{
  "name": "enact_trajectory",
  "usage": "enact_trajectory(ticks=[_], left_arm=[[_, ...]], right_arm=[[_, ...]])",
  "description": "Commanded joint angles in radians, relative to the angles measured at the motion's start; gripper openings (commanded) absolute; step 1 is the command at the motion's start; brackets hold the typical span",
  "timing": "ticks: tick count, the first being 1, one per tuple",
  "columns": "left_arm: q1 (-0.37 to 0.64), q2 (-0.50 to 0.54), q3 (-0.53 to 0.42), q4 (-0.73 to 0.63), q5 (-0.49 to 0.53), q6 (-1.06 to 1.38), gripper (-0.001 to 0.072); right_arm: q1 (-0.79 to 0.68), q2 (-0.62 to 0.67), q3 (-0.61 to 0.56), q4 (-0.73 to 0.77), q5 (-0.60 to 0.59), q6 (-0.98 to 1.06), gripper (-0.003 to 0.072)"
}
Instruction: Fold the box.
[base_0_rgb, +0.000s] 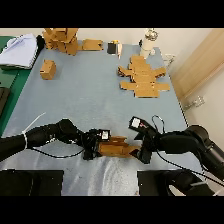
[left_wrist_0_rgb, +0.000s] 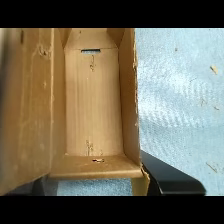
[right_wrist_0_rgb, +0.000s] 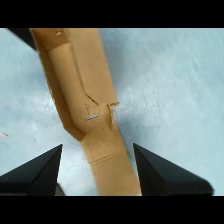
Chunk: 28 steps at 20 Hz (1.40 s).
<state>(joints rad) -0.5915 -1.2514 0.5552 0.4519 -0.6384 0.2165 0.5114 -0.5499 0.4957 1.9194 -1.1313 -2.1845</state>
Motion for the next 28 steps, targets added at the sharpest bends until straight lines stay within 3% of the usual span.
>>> enact_trajectory(ticks=[1, 4, 8, 12, 13, 14, 15, 18, 21, 25, 28], left_arm=[[0.000, 0.000, 0.000, 0.000, 0.000, 0.000, 0.0417], [0.000, 0.000, 0.000, 0.000, 0.000, 0.000, 0.0417], [0.000, 0.000, 0.000, 0.000, 0.000, 0.000, 0.0418], [0.000, 0.000, 0.000, 0.000, 0.000, 0.000, 0.0417], [0.000, 0.000, 0.000, 0.000, 0.000, 0.000, 0.0417], [0.000, 0.000, 0.000, 0.000, 0.000, 0.000, 0.0417], [0.000, 0.000, 0.000, 0.000, 0.000, 0.000, 0.0417], [0.000, 0.000, 0.000, 0.000, 0.000, 0.000, 0.0418], [-0.001, 0.000, 0.000, 0.000, 0.000, 0.000, 0.0417], [-0.001, 0.000, 0.000, 0.000, 0.000, 0.000, 0.0418], [-0.001, 0.000, 0.000, 0.000, 0.000, 0.000, 0.0418]], right_arm=[[0.002, 0.052, -0.015, 0.000, -0.068, 0.531, 0.0689], [0.002, 0.050, -0.098, 0.079, -0.059, 0.821, 0.0683], [0.004, 0.050, -0.205, 0.270, 0.061, 0.887, 0.0684], [0.004, 0.050, -0.210, 0.286, 0.166, 0.999, 0.0666], [0.004, 0.050, -0.210, 0.308, 0.170, 1.024, 0.0446], [0.004, 0.050, -0.210, 0.323, 0.179, 1.049, 0.0048], [0.004, 0.050, -0.210, 0.332, 0.192, 1.070, 0.0002], [0.004, 0.043, -0.207, 0.393, 0.262, 1.052, 0.0002], [0.004, -0.034, -0.150, 0.430, 0.338, 0.893, 0.0002], [-0.003, -0.217, -0.010, 0.395, 0.331, 0.737, 0.0001], [-0.003, -0.339, 0.069, 0.392, 0.263, 0.676, 0.0002]])
